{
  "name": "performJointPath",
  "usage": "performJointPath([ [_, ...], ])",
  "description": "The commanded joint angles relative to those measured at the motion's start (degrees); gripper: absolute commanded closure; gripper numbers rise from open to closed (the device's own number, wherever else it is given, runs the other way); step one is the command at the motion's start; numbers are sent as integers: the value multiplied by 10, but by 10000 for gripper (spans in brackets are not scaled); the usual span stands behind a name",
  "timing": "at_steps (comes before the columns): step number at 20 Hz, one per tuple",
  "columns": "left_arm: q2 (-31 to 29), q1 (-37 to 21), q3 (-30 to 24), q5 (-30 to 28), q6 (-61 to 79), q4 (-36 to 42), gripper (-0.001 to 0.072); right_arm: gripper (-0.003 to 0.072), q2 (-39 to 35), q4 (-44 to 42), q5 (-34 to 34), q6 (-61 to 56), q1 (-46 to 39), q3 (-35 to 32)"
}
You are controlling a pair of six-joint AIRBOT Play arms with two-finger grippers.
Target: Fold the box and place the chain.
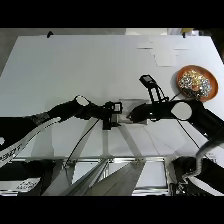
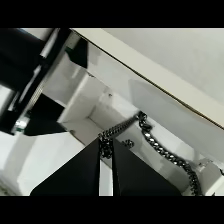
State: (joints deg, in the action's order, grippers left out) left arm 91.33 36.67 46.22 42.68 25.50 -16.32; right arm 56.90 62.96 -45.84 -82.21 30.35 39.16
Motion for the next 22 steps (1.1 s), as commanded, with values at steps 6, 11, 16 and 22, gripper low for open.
performJointPath([
  [6, 0, 0, 0, 0, 0, 0, 540, 422, 18, 11, -23, 2, -8, 28],
  [11, 0, 0, 0, 0, 0, 0, 540, 438, -17, 105, -162, 2, -121, 152],
  [16, 0, 0, 0, 0, 0, 0, 540, 509, 3, 203, -222, -7, -252, 160],
  [22, 0, 0, 0, 0, 0, 0, 540, 211, 89, 225, -197, -20, -288, 119],
])
